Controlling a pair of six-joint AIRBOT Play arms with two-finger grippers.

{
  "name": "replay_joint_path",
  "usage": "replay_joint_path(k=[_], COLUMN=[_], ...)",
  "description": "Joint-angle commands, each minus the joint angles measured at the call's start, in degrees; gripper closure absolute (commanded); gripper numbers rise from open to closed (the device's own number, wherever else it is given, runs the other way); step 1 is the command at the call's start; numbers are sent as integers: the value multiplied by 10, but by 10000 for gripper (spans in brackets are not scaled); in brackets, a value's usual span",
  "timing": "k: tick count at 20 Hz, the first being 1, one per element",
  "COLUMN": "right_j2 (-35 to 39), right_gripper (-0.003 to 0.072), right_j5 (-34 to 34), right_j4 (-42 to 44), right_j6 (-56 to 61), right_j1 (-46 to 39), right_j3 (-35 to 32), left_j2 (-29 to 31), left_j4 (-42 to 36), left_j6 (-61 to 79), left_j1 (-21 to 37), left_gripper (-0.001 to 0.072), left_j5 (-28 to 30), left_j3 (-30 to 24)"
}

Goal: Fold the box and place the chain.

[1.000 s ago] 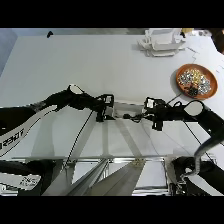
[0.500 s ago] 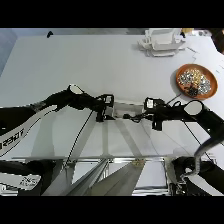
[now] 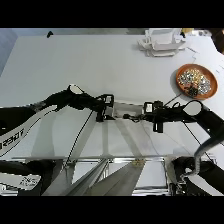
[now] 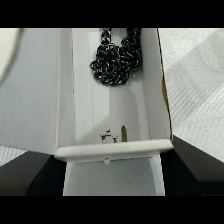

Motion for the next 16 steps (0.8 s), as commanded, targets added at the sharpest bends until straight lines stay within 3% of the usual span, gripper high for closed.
replay_joint_path(k=[1,6,9,16], right_j2=[21,95,131,140], right_gripper=[671,671,671,671], right_j5=[-18,-14,45,101], right_j4=[-78,-96,-90,90], right_j6=[82,153,169,209], right_j1=[0,0,0,0], right_j3=[0,1,24,152], left_j2=[0,0,0,0], left_j4=[0,0,0,0], left_j6=[0,0,0,0], left_j1=[1,0,0,0], left_gripper=[629,629,629,629], left_j5=[0,0,0,0], left_j3=[0,0,0,0])
